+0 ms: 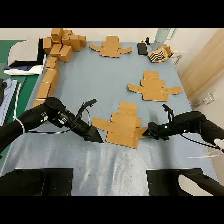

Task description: Fold the box.

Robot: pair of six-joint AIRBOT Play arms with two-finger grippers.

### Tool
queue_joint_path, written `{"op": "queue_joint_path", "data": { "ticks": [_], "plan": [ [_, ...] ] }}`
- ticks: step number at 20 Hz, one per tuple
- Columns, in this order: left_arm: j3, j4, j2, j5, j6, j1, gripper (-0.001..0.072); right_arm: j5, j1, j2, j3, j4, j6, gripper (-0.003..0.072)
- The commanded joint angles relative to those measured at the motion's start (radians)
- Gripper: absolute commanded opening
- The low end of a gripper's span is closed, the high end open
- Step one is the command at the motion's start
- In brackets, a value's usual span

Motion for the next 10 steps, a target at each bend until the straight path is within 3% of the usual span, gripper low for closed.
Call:
{"op": "queue_joint_path", "data": {
  "ticks": [1, 3, 6, 7, 8, 10],
  "plan": [
    [-0.006, -0.082, 0.002, -0.023, -0.028, 0.0, 0.0014, 0.02, 0.011, -0.005, -0.004, 0.04, -0.098, 0.0005],
    [0.016, -0.098, 0.002, -0.024, 0.034, 0.011, 0.0014, 0.026, 0.057, -0.005, -0.006, 0.041, -0.178, 0.0003],
    [0.052, -0.093, 0.002, -0.048, 0.059, 0.118, 0.0018, 0.054, 0.212, 0.054, -0.032, 0.04, -0.22, 0.0001],
    [0.052, -0.083, 0.002, -0.054, 0.055, 0.154, 0.0192, 0.099, 0.274, 0.105, -0.057, 0.039, -0.209, 0.0001],
    [0.052, -0.053, 0.002, -0.046, 0.037, 0.183, 0.0522, 0.151, 0.327, 0.161, -0.084, 0.025, -0.186, 0.0001],
    [0.052, 0.013, 0.002, -0.004, -0.022, 0.219, 0.0525, 0.217, 0.394, 0.259, -0.121, -0.029, -0.14, 0.0001]
  ]
}}
